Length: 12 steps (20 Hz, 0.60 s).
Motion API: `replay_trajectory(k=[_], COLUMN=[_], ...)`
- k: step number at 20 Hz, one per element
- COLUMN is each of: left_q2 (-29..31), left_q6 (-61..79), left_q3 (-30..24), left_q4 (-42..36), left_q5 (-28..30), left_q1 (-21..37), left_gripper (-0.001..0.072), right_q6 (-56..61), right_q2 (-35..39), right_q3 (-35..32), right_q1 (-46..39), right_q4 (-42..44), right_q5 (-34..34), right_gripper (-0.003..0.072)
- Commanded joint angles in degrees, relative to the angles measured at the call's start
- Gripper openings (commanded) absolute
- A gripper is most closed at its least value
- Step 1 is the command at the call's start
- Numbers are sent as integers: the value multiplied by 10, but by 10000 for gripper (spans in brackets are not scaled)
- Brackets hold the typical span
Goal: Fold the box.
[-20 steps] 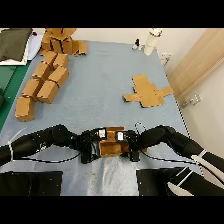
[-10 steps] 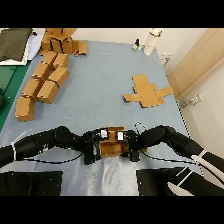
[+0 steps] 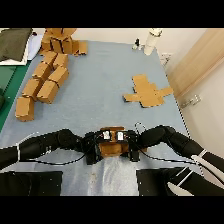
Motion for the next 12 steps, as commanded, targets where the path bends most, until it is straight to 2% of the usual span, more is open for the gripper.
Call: replay_trajectory(k=[1,6,7,8,9,12], left_q2=[-3,-19,-19,-19,-19,-19], left_q6=[0,3,3,4,5,5], left_q3=[0,0,0,0,0,0], left_q4=[1,1,1,1,2,2], left_q5=[3,1,2,3,3,3], left_q1=[-2,-2,-2,-2,-2,-2], left_gripper=[700,699,678,553,462,463], right_q6=[0,0,0,0,0,0], right_q2=[0,0,0,0,0,0], right_q3=[0,0,0,0,0,0], right_q1=[0,0,0,0,0,0], right_q4=[0,0,0,0,0,0], right_q5=[0,0,0,0,0,0], right_gripper=[562,562,562,562,562,562])
